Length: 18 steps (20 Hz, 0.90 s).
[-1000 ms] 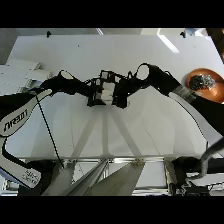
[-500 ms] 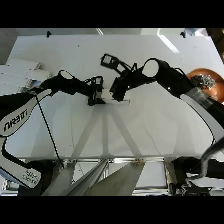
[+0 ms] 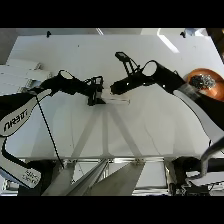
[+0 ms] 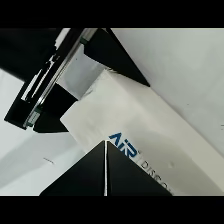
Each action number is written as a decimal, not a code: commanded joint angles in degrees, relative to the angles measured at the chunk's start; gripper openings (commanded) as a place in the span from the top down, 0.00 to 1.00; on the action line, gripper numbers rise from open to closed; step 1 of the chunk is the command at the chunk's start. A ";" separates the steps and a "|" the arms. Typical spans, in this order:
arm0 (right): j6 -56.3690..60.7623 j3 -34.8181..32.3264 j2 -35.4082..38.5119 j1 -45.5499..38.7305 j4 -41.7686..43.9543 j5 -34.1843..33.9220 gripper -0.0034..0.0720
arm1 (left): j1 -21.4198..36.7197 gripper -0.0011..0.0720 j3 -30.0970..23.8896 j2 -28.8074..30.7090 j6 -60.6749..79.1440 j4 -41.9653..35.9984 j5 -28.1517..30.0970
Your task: Fold the box and place the chain.
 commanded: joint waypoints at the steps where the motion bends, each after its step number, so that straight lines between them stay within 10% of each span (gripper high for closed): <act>1: 1.29 -0.04 -3.61 0.37 4.39 1.95 0.94 | 0.00 0.58 0.00 0.04 0.02 0.02 0.00; 18: -2.75 -0.04 8.52 0.68 -1.99 -2.27 0.94 | 0.00 0.58 0.00 0.04 0.02 0.02 0.00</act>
